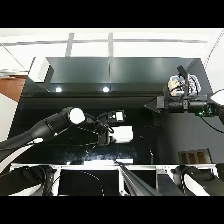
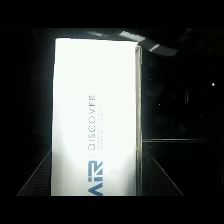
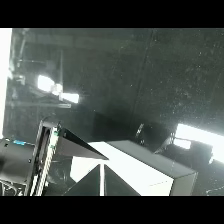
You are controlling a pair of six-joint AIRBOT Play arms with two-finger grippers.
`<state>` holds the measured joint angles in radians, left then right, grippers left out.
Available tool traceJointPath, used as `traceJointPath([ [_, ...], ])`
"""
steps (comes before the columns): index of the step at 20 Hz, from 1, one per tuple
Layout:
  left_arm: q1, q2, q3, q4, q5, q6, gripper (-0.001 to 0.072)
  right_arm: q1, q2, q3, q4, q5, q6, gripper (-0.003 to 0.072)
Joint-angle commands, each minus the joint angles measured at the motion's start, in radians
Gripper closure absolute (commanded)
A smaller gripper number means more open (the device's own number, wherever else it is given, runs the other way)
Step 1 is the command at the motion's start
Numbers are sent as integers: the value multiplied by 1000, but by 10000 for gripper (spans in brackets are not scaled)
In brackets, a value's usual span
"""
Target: Fold the box and place the chain.
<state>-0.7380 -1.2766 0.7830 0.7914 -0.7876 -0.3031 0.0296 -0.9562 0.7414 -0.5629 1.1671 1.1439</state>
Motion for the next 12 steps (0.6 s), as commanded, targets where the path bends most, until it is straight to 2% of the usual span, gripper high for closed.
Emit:
traceJointPath([
  [1,-8,-30,1,5,12,0,-4,0,1,1,0,0,0,646],
  [7,-73,-100,1,21,113,-1,-3,-1,1,1,-1,-1,0,646],
  [9,-84,-106,1,37,119,-57,29,-1,1,1,-16,-1,0,646],
  [11,-75,-101,3,117,114,-178,266,-3,1,1,-26,-1,0,646],
  [12,-62,-96,5,151,103,-204,314,-7,1,1,-26,-3,0,646],
])
